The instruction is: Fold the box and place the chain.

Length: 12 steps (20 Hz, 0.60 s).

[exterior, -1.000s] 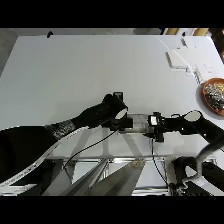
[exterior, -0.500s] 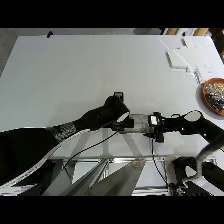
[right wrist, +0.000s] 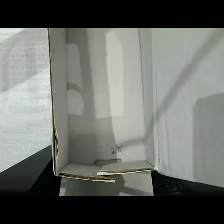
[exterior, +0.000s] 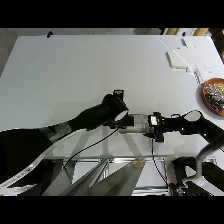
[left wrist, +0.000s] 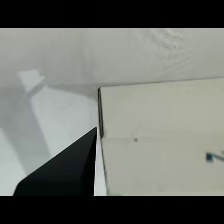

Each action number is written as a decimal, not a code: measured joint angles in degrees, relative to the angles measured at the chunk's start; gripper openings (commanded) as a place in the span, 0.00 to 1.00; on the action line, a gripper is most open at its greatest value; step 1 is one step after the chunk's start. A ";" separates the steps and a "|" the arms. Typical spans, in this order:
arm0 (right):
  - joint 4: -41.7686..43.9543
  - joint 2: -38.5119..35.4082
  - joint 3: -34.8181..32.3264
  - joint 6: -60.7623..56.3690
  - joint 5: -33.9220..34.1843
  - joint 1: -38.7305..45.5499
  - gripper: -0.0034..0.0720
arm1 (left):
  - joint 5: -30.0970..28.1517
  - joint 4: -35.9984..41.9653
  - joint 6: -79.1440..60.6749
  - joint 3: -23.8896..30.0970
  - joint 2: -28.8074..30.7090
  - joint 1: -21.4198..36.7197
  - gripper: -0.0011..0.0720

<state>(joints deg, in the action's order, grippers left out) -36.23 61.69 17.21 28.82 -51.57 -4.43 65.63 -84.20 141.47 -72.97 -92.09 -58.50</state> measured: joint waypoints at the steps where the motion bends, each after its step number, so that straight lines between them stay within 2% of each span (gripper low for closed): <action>1: 0.00 0.00 0.00 0.00 0.00 0.00 0.59 | 0.02 0.66 -2.38 0.00 1.16 0.68 0.33; 2: 0.00 0.00 0.00 0.00 -0.02 0.00 0.59 | 0.39 1.38 -5.35 0.02 2.58 1.40 0.33; 3: 0.00 0.00 0.00 0.00 -0.02 0.00 0.59 | 0.81 2.14 -8.90 0.02 4.15 2.19 0.38; 4: 0.00 0.00 0.00 -0.02 -0.02 0.00 0.59 | 1.99 2.80 -13.29 0.15 5.90 3.17 0.58; 5: 0.00 0.00 0.00 -0.02 -0.02 0.00 0.59 | 2.97 3.15 -17.62 0.46 7.67 4.11 0.73; 9: 0.00 0.00 0.00 -0.02 -0.02 0.00 0.59 | 5.86 5.35 -39.23 5.40 14.99 8.87 0.75; 12: 0.02 0.00 0.00 -0.02 -0.02 0.00 0.59 | 2.99 11.34 -66.36 13.84 19.47 13.53 0.74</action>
